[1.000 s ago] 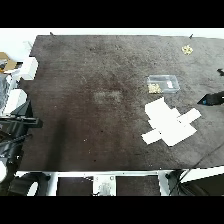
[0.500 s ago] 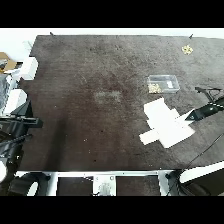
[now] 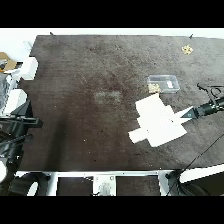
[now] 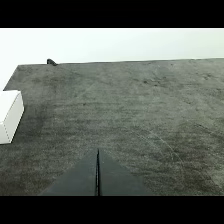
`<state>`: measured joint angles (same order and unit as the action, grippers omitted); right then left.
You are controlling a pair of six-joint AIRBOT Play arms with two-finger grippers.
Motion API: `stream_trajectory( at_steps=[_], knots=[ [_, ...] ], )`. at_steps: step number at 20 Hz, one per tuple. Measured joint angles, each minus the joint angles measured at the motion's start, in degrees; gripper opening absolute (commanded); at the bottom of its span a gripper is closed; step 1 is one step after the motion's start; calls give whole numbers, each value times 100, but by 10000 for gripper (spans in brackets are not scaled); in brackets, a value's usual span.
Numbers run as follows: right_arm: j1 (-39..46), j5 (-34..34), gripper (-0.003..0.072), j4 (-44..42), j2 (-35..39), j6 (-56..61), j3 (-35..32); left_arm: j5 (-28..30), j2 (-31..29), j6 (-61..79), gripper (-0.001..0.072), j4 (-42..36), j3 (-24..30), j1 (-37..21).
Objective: Fold the box and place the chain.
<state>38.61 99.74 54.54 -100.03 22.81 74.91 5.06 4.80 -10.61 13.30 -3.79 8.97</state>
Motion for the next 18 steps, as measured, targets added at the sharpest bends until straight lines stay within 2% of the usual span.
stream_trajectory(
  at_steps=[3,7,11,15,16,17,18],
  knots=[
    [-236,17,-2,-782,404,136,-638,0,0,-2,13,-2,0,0],
    [-1032,-603,-2,-1902,1110,225,-1827,0,0,-2,13,0,0,0],
    [-2203,-1902,-1,-3088,1556,234,-2551,92,0,0,13,-2,-11,0],
    [-3383,-3762,0,-4011,1694,284,-2761,92,0,0,15,-7,-28,-2],
    [-3628,-4218,0,-4142,1707,315,-2780,0,2,0,233,-2,-31,-2],
    [-3853,-4666,0,-4225,1718,337,-2796,-125,0,0,514,-2,-31,0],
    [-4068,-5128,-1,-4310,1725,343,-2809,-269,0,0,472,-2,-33,0]
  ],
)
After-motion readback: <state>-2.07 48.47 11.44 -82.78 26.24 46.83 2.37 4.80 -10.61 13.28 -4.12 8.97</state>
